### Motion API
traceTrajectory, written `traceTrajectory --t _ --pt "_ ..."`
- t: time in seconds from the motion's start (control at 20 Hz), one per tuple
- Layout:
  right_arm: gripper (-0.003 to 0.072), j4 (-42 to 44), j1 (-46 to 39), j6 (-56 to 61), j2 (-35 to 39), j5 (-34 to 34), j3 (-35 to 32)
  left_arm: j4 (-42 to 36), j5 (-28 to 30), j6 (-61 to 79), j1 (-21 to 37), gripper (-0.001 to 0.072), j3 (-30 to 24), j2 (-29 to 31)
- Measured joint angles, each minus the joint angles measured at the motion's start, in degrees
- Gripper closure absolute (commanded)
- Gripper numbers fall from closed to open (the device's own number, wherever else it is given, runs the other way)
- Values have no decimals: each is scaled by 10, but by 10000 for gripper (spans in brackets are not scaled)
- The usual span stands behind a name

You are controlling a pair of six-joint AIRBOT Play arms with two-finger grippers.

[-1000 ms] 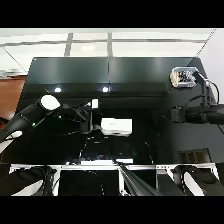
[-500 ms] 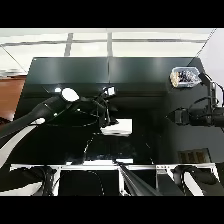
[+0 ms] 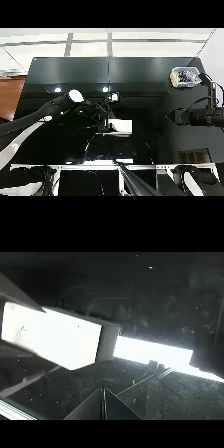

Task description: Fold the box and place the chain.

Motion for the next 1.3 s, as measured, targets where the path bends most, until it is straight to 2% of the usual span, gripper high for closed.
traceTrajectory --t 0.4,0.75,0.8,0.85,0.9,0.95,1.05,1.15,1.3 --pt "671 -4 0 0 0 -2 0 66 -10 -2 -31 -2 11 -1" --pt "671 -5 0 -1 0 -2 0 95 52 -12 -71 1 12 -2" --pt "672 -5 0 -1 0 -2 0 108 66 -15 -80 36 12 -2" --pt "672 -5 0 -1 0 -2 0 120 76 -22 -89 148 12 -2" --pt "672 -5 0 -1 0 -2 0 132 87 -34 -95 321 12 -2" --pt "671 -5 0 -1 0 -2 0 141 95 -49 -100 378 12 -2" --pt "672 -5 0 -1 0 -2 0 167 106 -92 -100 375 13 2" --pt "672 -5 0 -1 0 -2 0 210 117 -150 -76 374 22 14" --pt "671 -5 0 0 0 -5 0 254 121 -234 18 374 52 36"
